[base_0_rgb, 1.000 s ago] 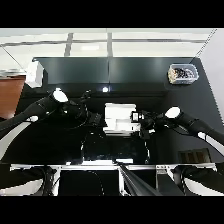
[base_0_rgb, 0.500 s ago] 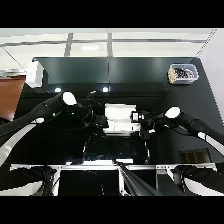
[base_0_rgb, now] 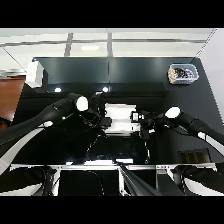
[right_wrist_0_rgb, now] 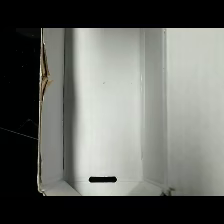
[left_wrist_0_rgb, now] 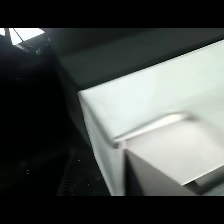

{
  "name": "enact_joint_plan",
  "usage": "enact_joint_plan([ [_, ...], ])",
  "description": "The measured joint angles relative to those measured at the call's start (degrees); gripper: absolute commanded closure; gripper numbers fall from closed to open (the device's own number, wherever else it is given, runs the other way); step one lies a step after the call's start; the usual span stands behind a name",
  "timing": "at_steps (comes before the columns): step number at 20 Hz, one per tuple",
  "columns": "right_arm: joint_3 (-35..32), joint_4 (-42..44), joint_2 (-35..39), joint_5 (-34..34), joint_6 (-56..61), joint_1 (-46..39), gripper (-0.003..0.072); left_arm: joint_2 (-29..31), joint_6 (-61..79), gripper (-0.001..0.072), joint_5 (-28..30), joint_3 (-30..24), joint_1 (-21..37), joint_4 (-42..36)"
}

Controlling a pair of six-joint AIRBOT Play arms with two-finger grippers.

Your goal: Fold the box and place the chain.

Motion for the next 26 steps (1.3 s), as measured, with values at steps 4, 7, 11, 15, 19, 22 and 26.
enact_joint_plan([
  [4, 0.0, 0.0, 0.0, 0.0, 0.0, 0.0, 0.0529, -2.27, -7.69, 0.036, -2.45, 3.37, -3.65, 5.75],
  [7, 0.0, 0.0, 0.0, 0.0, 0.0, 0.0, 0.0529, -3.58, -15.04, 0.0359, -3.48, 5.25, -6.27, 10.67],
  [11, 0.0, 0.0, 0.0, 0.0, 0.0, 0.0, 0.0529, -4.22, -23.21, 0.036, -4.48, 6.58, -8.11, 15.5],
  [15, 0.0, 0.0, 0.0, 0.0, 0.0, 0.0, 0.0529, -5.33, -27.43, 0.036, -5.07, 8.28, -8.74, 17.57],
  [19, 0.0, 0.0, 0.0, 0.0, 0.0, 0.0, 0.0529, -7.04, -28.81, 0.036, -7.02, 10.75, -9.51, 18.16],
  [22, 0.0, 0.0, 0.0, 0.02, -0.02, 0.0, 0.0529, -7.58, -29.29, 0.0485, -8.02, 11.47, -9.68, 18.32],
  [26, 0.0, 0.0, 0.0, 0.02, 0.02, 0.0, 0.0529, -7.82, -29.81, 0.0683, -8.55, 11.78, -9.75, 18.05],
])
